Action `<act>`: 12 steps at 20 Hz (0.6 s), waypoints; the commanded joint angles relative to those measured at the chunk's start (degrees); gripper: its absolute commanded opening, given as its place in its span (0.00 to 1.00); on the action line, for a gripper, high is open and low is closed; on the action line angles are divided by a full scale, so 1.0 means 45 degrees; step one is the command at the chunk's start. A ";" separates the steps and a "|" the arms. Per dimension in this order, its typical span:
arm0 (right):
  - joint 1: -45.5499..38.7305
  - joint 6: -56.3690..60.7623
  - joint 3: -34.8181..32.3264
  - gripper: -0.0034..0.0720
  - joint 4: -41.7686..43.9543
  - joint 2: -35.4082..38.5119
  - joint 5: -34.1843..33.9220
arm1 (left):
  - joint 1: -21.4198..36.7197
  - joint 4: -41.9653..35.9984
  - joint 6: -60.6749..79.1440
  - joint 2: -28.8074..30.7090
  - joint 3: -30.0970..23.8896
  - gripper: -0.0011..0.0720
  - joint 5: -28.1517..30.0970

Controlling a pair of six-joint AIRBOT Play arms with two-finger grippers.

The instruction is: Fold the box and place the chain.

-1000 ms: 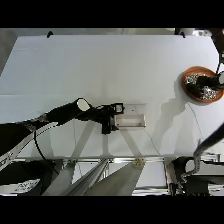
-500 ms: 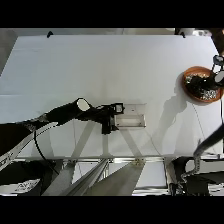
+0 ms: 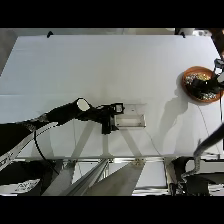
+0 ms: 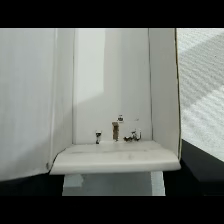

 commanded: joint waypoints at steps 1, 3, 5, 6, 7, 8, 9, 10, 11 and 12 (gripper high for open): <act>-0.0024 -0.0340 0.0024 0.06 -0.0005 0.1161 -0.0068 | 0.0005 0.0005 0.0005 0.0005 -0.0005 0.52 0.0005; -0.0024 -0.0369 0.0024 0.06 0.0121 0.2127 -0.0019 | 0.0005 0.0005 0.0005 0.0005 -0.0005 0.52 0.0005; -0.0019 -0.0379 0.0024 0.06 0.0515 0.3322 0.0151 | 0.0005 0.0005 0.0005 0.0005 -0.0005 0.52 0.0005; -0.0019 -0.0423 0.0024 0.06 0.0695 0.3993 0.0466 | 0.0005 0.0000 0.0005 0.0005 0.0000 0.52 0.0005; -0.0019 -0.0816 0.0024 0.06 0.0869 0.4605 0.0918 | 0.0005 0.0005 0.0005 0.0005 0.0000 0.52 0.0000; -0.0019 -0.1379 0.0024 0.06 0.1078 0.5231 0.1549 | 0.0005 0.0005 0.0005 0.0005 -0.0005 0.52 0.0000; -0.0019 -0.1753 0.0024 0.06 0.1287 0.5751 0.2244 | 0.0005 0.0005 0.0005 0.0005 0.0000 0.52 0.0005; -0.0019 -0.2103 0.0019 0.06 0.1671 0.6246 0.3036 | 0.0005 0.0005 0.0005 0.0005 -0.0005 0.52 0.0005; -0.0019 -0.2409 0.0019 0.06 0.2113 0.6625 0.3750 | 0.0000 0.0005 0.0005 0.0005 -0.0005 0.52 0.0000; -0.0005 -0.2691 0.0019 0.06 0.2754 0.6975 0.4367 | 0.0005 0.0005 0.0005 0.0005 -0.0005 0.52 0.0005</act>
